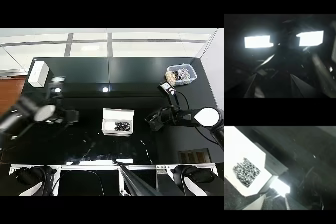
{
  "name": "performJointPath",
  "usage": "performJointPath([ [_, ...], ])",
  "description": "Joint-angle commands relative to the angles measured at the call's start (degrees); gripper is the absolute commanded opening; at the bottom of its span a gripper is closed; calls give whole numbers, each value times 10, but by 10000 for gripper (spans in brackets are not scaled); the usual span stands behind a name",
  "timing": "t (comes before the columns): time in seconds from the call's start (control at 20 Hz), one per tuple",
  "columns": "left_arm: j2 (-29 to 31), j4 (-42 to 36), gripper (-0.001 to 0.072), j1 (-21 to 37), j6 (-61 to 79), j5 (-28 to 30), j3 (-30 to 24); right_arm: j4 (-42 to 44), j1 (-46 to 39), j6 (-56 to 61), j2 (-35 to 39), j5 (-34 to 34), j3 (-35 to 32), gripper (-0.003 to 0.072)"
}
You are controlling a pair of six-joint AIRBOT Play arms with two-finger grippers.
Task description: Fold the box and place the chain.
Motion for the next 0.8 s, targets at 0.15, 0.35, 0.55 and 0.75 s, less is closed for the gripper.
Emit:
performJointPath([
  [0.15, 2, -634, 489, 226, 757, 128, -180, -17, 0, 66, 0, 2, -9, 277],
  [0.35, -87, -655, 711, 195, 1058, 111, -179, -17, 1, 91, 0, 4, -9, 277],
  [0.55, -126, -654, 711, 137, 1366, 165, -178, -16, 1, 112, 0, 4, -9, 277],
  [0.75, -142, -667, 709, 83, 1424, 289, -172, -16, 1, 118, 0, 3, -9, 277],
])
